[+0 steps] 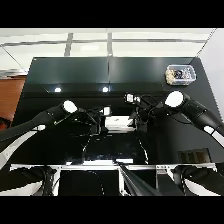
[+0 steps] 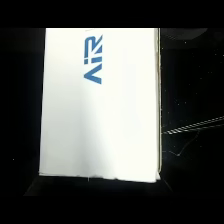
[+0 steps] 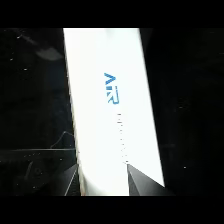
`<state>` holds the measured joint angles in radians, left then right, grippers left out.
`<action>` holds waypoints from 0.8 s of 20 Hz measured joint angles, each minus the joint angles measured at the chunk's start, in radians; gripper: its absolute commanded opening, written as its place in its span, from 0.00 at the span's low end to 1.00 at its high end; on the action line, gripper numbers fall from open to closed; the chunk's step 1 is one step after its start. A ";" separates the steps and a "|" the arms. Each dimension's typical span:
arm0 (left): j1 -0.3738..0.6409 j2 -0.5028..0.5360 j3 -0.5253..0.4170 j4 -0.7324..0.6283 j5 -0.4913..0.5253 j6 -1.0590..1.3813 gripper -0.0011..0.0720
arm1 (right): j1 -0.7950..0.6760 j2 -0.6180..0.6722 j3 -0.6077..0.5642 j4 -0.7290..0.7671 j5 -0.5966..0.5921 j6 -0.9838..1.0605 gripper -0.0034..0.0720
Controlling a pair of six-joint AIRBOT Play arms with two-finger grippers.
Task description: Fold the box and place the chain.
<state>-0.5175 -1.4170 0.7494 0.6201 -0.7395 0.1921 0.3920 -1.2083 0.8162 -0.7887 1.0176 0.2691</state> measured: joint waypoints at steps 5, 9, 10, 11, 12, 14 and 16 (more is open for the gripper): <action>0.000 0.000 0.000 0.000 0.001 0.000 0.56 | 0.000 0.000 -0.001 0.005 -0.003 0.008 0.53; 0.000 0.000 0.000 0.000 0.001 0.000 0.56 | 0.000 0.000 -0.016 0.010 -0.009 0.012 0.53; 0.000 0.000 0.000 0.000 0.001 0.000 0.56 | 0.000 0.000 -0.019 0.010 -0.009 0.012 0.53; 0.000 0.000 0.000 0.000 0.001 0.000 0.56 | 0.000 -0.002 -0.021 0.010 -0.008 0.013 0.53; 0.000 0.000 0.000 0.000 0.002 0.000 0.56 | 0.000 -0.005 -0.023 0.007 -0.008 0.014 0.53; 0.000 0.000 0.000 0.000 0.002 0.000 0.56 | 0.000 -0.012 -0.024 0.004 -0.005 0.021 0.53; 0.000 0.000 0.000 0.000 0.002 0.000 0.56 | 0.000 -0.014 -0.023 0.002 -0.001 0.030 0.53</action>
